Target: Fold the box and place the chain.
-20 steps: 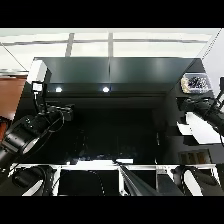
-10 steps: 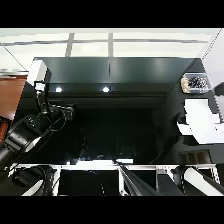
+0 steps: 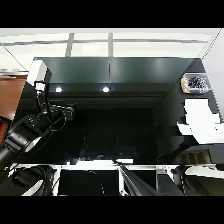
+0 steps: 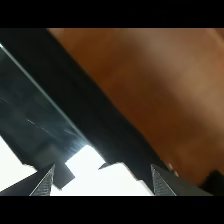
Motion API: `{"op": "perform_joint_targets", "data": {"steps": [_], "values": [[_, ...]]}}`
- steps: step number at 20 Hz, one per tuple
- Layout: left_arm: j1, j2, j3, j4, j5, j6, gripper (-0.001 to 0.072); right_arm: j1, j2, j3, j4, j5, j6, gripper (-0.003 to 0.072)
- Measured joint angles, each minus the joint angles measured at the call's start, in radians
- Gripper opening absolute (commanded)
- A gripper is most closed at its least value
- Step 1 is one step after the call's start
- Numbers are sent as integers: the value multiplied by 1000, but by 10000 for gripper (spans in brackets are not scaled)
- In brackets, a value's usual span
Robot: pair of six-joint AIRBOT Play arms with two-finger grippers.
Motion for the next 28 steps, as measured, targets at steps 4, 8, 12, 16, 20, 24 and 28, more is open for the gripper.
{"op": "perform_joint_targets", "data": {"steps": [4, 8, 12, 16, 20, 24, 28], "values": [[0, 0, 0, 0, 0, 0, 710, -29, -77, 53, 1, 78, -184, 647], [0, 0, 0, -1, 0, 0, 710, -52, -114, 67, 27, 126, -320, 472], [0, 0, 0, -1, 0, 0, 710, -70, -127, 71, 69, 190, -388, 14], [0, 0, 0, -1, 1, 0, 710, -77, -117, 52, 150, 274, -412, 14], [0, 0, 0, -1, 1, 0, 710, -58, -52, -23, 224, 302, -424, 14], [0, 0, 0, -1, 1, 0, 710, -9, 41, -117, 298, 306, -430, 14], [0, 0, 0, -1, 1, 0, 710, 85, 153, -219, 382, 296, -434, 15]]}}
